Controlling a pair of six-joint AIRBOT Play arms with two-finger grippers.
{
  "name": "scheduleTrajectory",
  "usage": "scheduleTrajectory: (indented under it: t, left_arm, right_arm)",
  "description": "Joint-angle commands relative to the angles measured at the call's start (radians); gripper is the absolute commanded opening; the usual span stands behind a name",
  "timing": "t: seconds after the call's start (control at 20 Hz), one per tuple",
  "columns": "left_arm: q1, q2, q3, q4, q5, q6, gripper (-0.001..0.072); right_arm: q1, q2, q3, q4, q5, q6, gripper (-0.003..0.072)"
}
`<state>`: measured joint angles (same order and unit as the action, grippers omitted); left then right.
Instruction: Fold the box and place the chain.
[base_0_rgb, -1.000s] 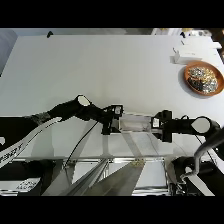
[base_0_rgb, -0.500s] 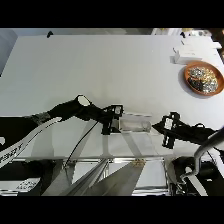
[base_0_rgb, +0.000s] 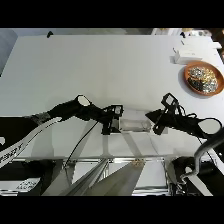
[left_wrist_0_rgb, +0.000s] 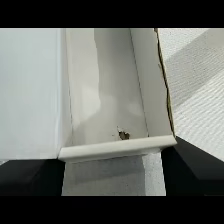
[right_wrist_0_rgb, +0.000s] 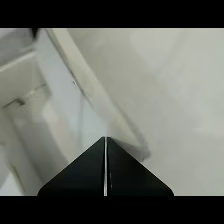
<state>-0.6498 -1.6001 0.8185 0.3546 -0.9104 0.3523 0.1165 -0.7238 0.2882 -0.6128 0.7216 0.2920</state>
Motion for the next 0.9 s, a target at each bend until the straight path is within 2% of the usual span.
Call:
scheduleTrajectory:
  t: [0.0,0.1,0.35,0.65,0.75,0.85]
  left_arm:
    - [0.0,0.0,0.001,0.0,0.0,0.001,0.0208]
    - [0.0,0.0,0.0,0.0,0.0,0.001,0.0208]
    - [0.0,0.0,0.001,0.0,0.0,0.001,0.0208]
    - [0.0,0.0,0.001,0.0,0.0,0.001,0.0208]
    - [0.0,0.0,0.001,0.0,0.0,0.001,0.0208]
    - [0.0,0.0,0.001,0.0,0.0,0.001,0.0208]
  right_arm:
    - [0.0,-0.172,-0.001,0.031,-0.161,0.155,0.0016]
    - [0.0,-0.205,-0.001,0.013,-0.134,0.152,0.0016]
    - [0.0,-0.193,0.017,0.009,-0.092,0.152,0.0016]
    - [0.0,-0.077,0.134,-0.019,0.112,0.143,0.0016]
    - [0.0,-0.021,0.146,-0.114,0.178,0.103,0.0015]
    - [0.0,0.023,0.146,-0.301,0.298,-0.01,0.0015]
